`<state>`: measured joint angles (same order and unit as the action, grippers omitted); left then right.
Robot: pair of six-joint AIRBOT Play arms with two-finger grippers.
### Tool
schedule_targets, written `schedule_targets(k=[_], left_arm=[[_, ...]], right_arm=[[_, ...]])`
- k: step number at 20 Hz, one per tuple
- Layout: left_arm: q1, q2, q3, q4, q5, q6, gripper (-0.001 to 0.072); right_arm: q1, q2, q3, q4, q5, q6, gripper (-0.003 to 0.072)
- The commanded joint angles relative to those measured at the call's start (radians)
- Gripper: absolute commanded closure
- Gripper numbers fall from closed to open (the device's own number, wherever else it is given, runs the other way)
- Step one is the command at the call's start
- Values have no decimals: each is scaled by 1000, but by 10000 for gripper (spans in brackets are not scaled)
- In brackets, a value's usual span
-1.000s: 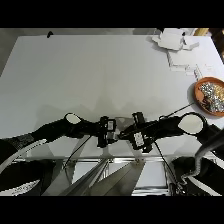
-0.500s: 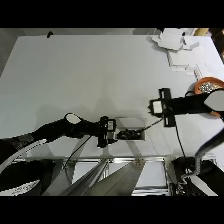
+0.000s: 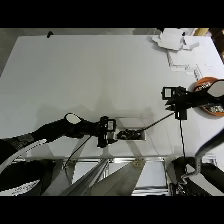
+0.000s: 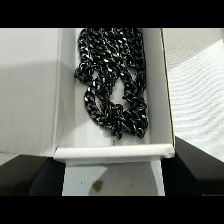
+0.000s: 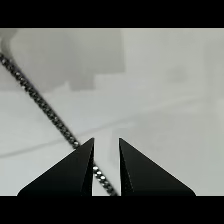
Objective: Fold the box and place the chain.
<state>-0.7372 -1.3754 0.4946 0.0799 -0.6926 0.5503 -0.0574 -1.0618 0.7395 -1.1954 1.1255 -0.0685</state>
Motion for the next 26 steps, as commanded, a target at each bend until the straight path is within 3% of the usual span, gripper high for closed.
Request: schedule_targets(k=[1, 6, 13, 15, 16, 17, 22, 26], left_arm=[[0, 0, 0, 0, 0, 0, 438], [0, 0, 0, 0, 0, 0, 438], [0, 0, 0, 0, 0, 0, 438], [0, 0, 0, 0, 0, 0, 438], [0, 0, 0, 0, 0, 0, 438], [0, 0, 0, 0, 0, 0, 438], [0, 0, 0, 0, 0, 0, 438], [0, 0, 0, 0, 0, 0, 438]], right_arm=[[-13, -71, -50, -47, -49, -50, 507], [-13, -95, -148, -73, -139, -125, 505], [-12, -135, -156, -72, -188, -125, 506], [-12, -135, -156, -72, -186, -124, 546], [-10, -131, -156, -72, -174, -124, 653], [-2, -119, -156, -79, -155, -122, 667], [87, 61, -156, -71, -32, -45, 668], [185, 233, -156, 73, 156, 7, 668]])
